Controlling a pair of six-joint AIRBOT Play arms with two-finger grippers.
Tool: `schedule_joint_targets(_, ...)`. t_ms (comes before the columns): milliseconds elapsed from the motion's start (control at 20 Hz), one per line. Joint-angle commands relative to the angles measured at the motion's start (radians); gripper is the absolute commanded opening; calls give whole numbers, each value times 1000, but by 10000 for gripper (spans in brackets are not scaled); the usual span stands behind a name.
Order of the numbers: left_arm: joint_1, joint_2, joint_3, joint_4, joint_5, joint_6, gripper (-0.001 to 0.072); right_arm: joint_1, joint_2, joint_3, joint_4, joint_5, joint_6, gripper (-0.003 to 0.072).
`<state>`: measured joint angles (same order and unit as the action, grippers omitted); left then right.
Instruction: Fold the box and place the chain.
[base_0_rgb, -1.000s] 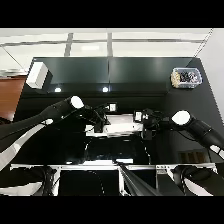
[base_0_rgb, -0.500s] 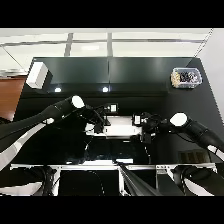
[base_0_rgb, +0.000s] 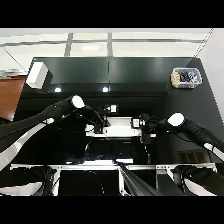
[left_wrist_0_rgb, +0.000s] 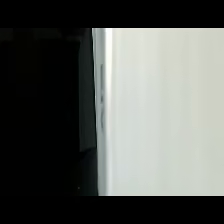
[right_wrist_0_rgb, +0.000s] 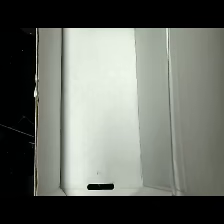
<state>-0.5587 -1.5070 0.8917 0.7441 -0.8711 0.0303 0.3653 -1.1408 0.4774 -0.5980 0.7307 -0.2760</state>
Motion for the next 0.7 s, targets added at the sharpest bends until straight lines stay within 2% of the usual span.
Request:
schedule_joint_targets(0, 0, 0, 1, 7, -5, 1, 32, 0, -7, 0, -1, -18, -10, 662)
schedule_joint_targets(650, 0, 0, 1, 7, -4, 1, 32, 0, -35, 0, -5, -19, -10, 662)
